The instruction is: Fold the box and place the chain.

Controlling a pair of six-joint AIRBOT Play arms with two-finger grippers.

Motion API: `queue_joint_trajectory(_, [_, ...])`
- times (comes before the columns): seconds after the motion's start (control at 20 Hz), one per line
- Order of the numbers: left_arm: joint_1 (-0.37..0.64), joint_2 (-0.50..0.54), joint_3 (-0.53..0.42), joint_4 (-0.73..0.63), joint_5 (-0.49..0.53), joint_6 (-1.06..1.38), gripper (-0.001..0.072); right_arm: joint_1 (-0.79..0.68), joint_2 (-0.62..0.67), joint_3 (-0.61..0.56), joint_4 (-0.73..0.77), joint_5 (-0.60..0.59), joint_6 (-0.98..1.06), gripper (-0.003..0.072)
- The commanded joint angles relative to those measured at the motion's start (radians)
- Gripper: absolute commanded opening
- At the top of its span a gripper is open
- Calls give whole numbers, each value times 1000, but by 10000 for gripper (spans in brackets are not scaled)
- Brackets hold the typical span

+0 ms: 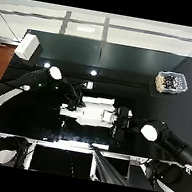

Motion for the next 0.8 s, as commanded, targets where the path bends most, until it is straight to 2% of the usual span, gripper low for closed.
queue_joint_trajectory(0.0, [0, 0, 0, -15, -11, 0, 26, 1, 28, 1, -7, -52, 63, 690])
queue_joint_trajectory(0.2, [0, 0, 0, -14, -10, 0, 26, -6, 28, 1, 1, -157, 99, 690])
queue_joint_trajectory(0.55, [0, 0, 0, -14, -9, 0, 26, -114, 26, 0, 69, -192, 87, 692])
queue_joint_trajectory(0.65, [0, 0, 0, -14, -9, 0, 26, -131, 18, 0, 139, -169, -29, 691])
queue_joint_trajectory(0.75, [0, 0, 0, -15, -10, 0, 26, -147, 1, 0, 315, -110, -231, 692])
